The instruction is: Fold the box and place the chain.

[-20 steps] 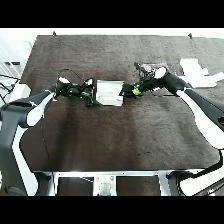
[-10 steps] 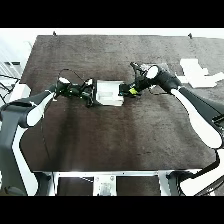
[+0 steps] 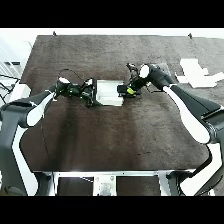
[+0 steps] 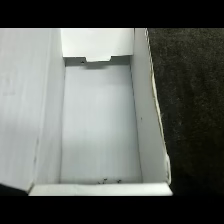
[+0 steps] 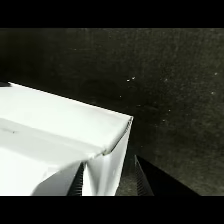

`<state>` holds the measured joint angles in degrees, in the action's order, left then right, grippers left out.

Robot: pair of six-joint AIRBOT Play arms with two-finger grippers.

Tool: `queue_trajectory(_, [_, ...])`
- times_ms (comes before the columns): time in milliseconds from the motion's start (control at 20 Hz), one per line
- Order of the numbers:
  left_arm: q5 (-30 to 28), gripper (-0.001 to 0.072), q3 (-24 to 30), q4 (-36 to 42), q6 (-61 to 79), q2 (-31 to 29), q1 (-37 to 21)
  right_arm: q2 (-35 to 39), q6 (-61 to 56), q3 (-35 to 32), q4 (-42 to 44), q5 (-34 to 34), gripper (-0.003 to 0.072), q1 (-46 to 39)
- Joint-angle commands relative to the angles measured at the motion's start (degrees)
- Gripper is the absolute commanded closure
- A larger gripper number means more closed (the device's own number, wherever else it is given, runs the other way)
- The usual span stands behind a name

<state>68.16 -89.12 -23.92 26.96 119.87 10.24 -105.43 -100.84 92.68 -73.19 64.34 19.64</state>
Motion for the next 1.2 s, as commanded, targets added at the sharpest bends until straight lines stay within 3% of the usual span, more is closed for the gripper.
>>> queue_trajectory(0, [0.0, 0.0409, 0.0, -0.02, 0.04, 0.02, -0.04, -2.84, -3.82, 5.49, -6.45, 6.51, 0.0303, 1.7])
queue_trajectory(300, [0.02, 0.0409, 0.0, -0.02, 0.04, 0.02, -0.04, -5.95, -6.4, 11.47, -9.4, 9.03, 0.0303, 3.5])
queue_trajectory(1150, [0.28, 0.0409, 0.0, -0.02, 0.0, 0.0, -0.07, -7.98, -11.82, 12.04, -12.5, 11.78, 0.033, 4.94])
